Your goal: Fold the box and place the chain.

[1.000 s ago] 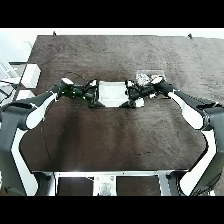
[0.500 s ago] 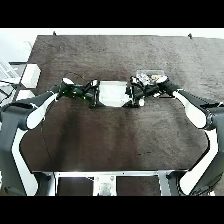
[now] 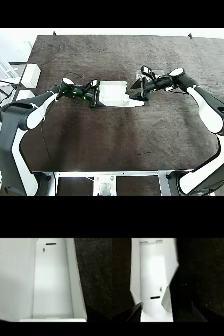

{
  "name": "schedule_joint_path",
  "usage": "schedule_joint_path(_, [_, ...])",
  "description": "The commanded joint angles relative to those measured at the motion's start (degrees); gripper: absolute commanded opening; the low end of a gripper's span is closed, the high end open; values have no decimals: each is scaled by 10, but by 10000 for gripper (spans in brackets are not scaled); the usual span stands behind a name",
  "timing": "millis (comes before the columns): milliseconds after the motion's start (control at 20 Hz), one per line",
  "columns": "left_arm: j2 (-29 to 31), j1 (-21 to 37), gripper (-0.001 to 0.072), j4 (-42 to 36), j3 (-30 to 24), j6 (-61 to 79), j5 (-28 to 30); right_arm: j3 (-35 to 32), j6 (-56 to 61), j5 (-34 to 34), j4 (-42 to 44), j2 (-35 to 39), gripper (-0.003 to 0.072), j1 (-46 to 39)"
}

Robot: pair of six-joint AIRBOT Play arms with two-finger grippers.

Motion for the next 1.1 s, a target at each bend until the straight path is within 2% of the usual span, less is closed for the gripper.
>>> schedule_joint_path(0, [0,1,386,1,0,0,-2,0,30,25,1,27,720,-5])
schedule_joint_path(50, [0,1,387,1,0,0,-2,0,30,42,15,27,569,0])
schedule_joint_path(100, [0,1,387,1,0,0,-2,-1,30,61,21,27,239,5])
schedule_joint_path(150, [0,1,386,1,0,0,-2,-2,29,77,33,27,27,13])
schedule_joint_path(300, [0,1,387,1,0,0,-2,-2,28,71,82,26,16,40])
schedule_joint_path(500, [0,1,387,1,0,0,-2,-1,63,-50,97,21,16,57])
schedule_joint_path(800, [0,1,386,1,0,0,-3,2,91,-135,103,7,15,68])
schedule_joint_path(1050, [0,1,386,1,0,0,-4,33,138,-158,101,-19,15,76])
